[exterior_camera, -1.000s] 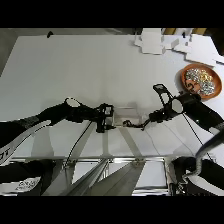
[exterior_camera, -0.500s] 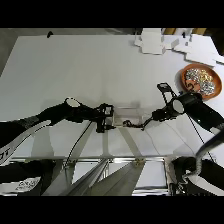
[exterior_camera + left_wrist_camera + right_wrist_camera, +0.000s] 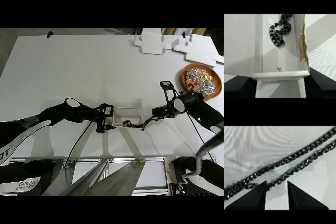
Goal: Fold the box and place the chain.
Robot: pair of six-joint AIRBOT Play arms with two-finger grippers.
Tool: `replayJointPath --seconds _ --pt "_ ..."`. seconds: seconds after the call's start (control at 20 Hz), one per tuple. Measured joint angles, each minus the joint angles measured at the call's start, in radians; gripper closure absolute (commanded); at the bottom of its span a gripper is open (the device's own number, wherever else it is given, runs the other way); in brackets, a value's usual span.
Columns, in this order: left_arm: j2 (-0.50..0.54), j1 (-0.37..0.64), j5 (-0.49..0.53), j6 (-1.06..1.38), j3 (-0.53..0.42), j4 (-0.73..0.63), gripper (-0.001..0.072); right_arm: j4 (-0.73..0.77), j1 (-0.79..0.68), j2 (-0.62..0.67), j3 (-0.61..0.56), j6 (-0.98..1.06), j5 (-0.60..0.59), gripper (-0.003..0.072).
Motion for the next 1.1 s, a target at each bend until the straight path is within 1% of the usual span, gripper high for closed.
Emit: replayJointPath --seconds 0.2,0.25,0.3,0.35,0.4,0.45,0.5,0.65,0.8,0.95,1.1 --pt "0.000 0.000 0.000 0.000 0.000 0.000 0.0220 0.008 0.004 -0.034 0.000 0.010 0.009 0.0427" --pt "0.000 0.000 0.000 0.000 0.000 0.000 0.0220 0.011 0.005 -0.039 0.000 0.011 0.010 0.0458" --pt "0.000 0.000 0.000 0.000 0.000 0.000 0.0220 0.010 0.006 -0.041 0.000 0.012 0.013 0.0516" --pt "0.000 0.000 0.000 0.000 0.000 0.000 0.0220 0.010 0.006 -0.043 0.000 0.013 0.013 0.0528" --pt "0.000 0.000 0.000 0.000 0.000 0.000 0.0220 0.011 0.006 -0.045 0.000 0.013 0.013 0.0556" --pt "0.000 0.000 0.000 0.000 0.000 0.000 0.0220 0.011 0.006 -0.046 0.001 0.013 0.013 0.0621" --pt "0.000 0.000 0.000 0.000 0.000 0.000 0.0220 0.011 0.006 -0.046 0.001 0.013 0.013 0.0665" --pt "0.000 0.000 0.000 0.000 0.000 0.000 0.0220 -0.007 0.026 -0.023 0.000 -0.009 0.029 0.0665" --pt "0.000 0.000 0.000 0.000 0.000 0.000 0.0220 -0.044 0.088 0.056 0.000 -0.036 0.075 0.0665" --pt "0.000 0.000 0.000 0.000 0.000 0.000 0.0220 -0.050 0.161 0.191 0.000 -0.053 0.108 0.0665" --pt "0.000 0.000 0.000 0.000 0.000 0.000 0.0220 -0.010 0.223 0.344 0.000 -0.061 0.122 0.0665"
